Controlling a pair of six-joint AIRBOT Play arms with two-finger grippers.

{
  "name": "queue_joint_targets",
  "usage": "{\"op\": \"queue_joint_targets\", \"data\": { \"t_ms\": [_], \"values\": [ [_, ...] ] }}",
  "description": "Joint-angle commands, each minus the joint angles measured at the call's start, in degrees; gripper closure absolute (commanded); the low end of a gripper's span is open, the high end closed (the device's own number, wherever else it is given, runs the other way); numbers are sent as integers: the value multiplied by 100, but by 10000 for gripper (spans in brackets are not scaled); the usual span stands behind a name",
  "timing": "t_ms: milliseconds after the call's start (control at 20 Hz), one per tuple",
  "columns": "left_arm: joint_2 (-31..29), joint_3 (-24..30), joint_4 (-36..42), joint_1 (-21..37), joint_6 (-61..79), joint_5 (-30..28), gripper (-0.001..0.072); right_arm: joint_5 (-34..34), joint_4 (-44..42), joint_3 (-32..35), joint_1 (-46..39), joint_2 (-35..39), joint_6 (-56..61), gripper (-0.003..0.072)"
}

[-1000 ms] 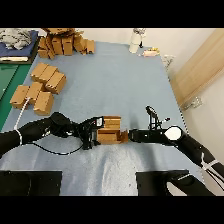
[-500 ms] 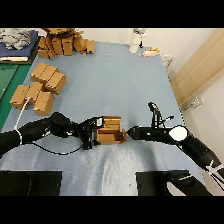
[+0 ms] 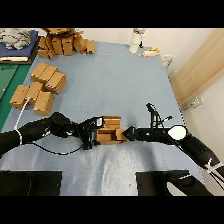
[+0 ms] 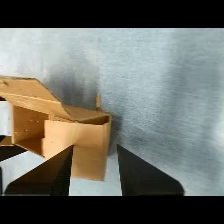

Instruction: Fold the box.

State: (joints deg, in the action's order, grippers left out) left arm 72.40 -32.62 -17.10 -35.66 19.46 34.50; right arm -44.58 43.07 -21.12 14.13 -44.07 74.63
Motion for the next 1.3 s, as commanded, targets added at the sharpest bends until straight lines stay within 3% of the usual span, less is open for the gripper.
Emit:
{"op": "queue_joint_targets", "data": {
  "t_ms": [0,300,500,700,1250],
  "values": [
    [4,-4,-2,-2,2,-2,231,-42,59,-181,192,-70,63,255],
    [4,-4,-4,-2,2,-2,231,-284,2441,-1016,1362,-767,2599,267],
    [4,-7,-2,-2,2,-7,231,-879,3827,-1731,2273,-1095,4581,268],
    [4,-4,-4,2,2,-4,231,-1451,4352,-2282,2782,-1423,5637,268],
    [4,-4,-4,4,2,-7,231,-1906,4389,-2649,3042,-2382,6450,274]
  ]
}}
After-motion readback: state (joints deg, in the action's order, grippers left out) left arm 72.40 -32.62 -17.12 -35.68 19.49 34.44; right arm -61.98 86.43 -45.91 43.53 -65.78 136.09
